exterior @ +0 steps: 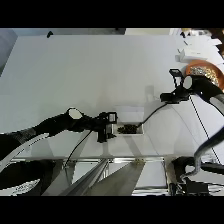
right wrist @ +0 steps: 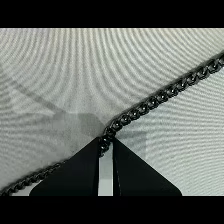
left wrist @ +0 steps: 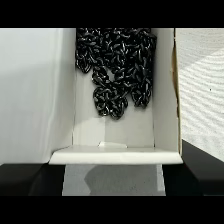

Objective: Fold the box and place the chain.

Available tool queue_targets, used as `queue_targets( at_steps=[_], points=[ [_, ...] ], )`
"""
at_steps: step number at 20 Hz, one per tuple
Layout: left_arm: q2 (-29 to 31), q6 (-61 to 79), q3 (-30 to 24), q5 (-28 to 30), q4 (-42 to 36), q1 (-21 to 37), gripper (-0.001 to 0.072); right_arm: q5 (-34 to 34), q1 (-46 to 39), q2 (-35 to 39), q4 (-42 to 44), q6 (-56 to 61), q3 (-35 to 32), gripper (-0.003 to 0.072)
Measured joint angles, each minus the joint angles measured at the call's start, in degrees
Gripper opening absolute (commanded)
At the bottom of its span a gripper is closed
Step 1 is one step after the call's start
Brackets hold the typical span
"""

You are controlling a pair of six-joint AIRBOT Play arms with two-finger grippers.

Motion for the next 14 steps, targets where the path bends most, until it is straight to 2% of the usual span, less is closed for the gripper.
queue_targets(
  at_steps=[3,7,14],
  points=[
    [0.00,0.00,0.00,0.00,0.00,0.00,0.0111,2.69,0.07,1.22,1.01,-1.27,-0.13,0.0017],
    [0.00,0.02,0.00,0.00,0.00,0.00,0.0111,4.50,0.02,7.80,1.36,-2.14,-0.07,0.0017],
    [0.00,0.00,0.00,-0.04,0.00,0.00,0.0111,11.87,2.14,22.29,13.16,-6.75,-0.04,0.0017]
  ],
)
